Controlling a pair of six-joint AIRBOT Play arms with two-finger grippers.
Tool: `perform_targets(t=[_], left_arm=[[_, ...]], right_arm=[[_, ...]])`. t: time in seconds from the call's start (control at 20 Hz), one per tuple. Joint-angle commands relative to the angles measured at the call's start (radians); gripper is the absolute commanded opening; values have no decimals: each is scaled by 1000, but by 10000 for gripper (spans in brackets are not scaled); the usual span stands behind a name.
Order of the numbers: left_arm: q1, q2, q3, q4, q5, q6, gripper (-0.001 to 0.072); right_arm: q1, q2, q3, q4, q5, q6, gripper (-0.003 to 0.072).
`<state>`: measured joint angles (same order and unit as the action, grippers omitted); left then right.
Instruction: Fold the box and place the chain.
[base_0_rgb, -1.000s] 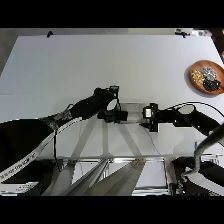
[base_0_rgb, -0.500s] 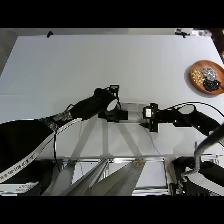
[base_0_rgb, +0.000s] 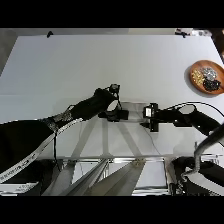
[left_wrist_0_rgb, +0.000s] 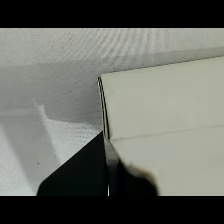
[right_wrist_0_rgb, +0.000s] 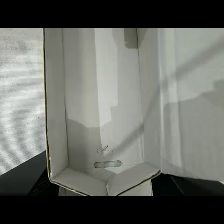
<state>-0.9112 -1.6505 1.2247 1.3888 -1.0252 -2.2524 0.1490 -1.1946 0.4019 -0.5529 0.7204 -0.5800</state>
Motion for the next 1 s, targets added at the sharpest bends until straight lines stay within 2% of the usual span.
perform_targets(t=[0.0,0.1,0.2,0.25,0.85,0.9,0.95], left_arm=[[-1,1,1,-4,4,1,10],[0,2,1,-12,4,6,28],[0,2,1,-32,4,32,295],[0,2,1,-33,3,31,336],[13,70,1,-3,0,34,350],[14,70,1,-2,-7,34,335],[16,68,1,2,-19,26,274]], right_arm=[[0,0,0,0,1,-1,461],[0,0,0,0,0,-1,461],[0,0,0,0,0,-1,461],[0,0,0,0,0,-1,461],[0,0,0,0,1,-1,461],[0,0,0,0,1,-1,461],[0,0,0,0,1,-1,461]])
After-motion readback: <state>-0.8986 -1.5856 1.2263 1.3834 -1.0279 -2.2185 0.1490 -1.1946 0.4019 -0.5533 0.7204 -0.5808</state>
